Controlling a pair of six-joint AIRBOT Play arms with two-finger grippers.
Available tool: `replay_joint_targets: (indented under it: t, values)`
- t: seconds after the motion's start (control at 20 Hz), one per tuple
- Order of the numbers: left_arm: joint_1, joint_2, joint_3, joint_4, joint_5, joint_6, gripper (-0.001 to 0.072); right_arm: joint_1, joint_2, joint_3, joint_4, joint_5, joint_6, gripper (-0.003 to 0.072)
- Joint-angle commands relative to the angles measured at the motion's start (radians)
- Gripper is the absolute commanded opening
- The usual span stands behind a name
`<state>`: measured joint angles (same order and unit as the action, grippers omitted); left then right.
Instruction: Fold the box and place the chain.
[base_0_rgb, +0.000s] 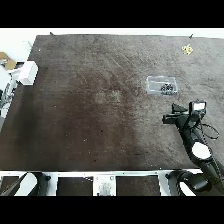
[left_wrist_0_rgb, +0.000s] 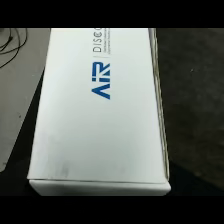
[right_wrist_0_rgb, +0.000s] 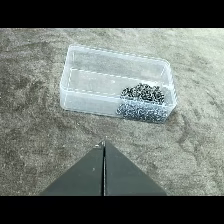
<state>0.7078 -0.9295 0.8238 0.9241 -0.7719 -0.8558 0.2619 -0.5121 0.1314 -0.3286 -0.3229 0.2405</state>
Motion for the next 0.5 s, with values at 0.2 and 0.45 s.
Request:
replay_joint_targets:
  t: [0.2, 0.45]
  values:
    - [0.062, -0.133, -0.048, 0.076, 0.042, 0.038, 0.0004, 0.001, 0.001, -0.001, 0.0, 0.0, 0.0, -0.0002]
    - [0.062, -0.291, -0.048, 0.03, 0.061, 0.164, 0.0004, 0.001, 0.001, -0.001, 0.0, 0.0, 0.0, -0.0003]
